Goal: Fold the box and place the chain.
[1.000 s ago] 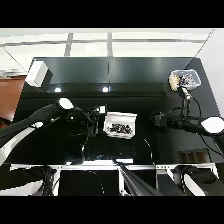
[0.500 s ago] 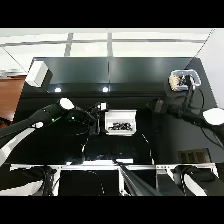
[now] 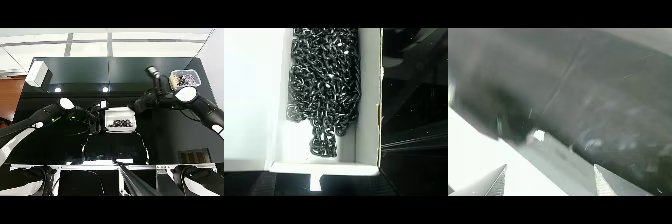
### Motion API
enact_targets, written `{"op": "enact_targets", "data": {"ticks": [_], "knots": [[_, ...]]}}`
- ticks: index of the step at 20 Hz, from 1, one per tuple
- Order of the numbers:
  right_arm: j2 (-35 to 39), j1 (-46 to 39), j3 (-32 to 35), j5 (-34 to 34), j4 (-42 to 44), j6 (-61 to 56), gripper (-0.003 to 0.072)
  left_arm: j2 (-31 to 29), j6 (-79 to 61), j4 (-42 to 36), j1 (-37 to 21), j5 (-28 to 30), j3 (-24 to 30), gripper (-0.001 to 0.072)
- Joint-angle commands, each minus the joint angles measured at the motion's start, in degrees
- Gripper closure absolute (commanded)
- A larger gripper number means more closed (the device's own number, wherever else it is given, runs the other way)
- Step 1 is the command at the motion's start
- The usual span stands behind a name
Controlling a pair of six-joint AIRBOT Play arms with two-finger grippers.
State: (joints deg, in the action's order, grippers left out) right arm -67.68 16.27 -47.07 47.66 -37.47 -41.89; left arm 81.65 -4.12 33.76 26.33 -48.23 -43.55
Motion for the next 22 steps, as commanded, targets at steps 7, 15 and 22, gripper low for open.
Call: {"op": "enact_targets", "data": {"ticks": [7,15,22], "knots": [[-1.05,6.8,-0.74,10.19,-12.13,26.73,0.0056,0.04,0.04,0.07,-0.02,-0.22,0.0,0.0246],[-1.05,6.95,-0.76,7.98,-11.08,29.59,0.0057,0.04,0.04,0.07,0.04,-0.22,0.0,0.0245],[-1.05,7.06,-0.76,7.5,-9.09,29.51,0.0311,0.04,0.04,0.09,0.02,-0.22,0.0,0.0246]]}}
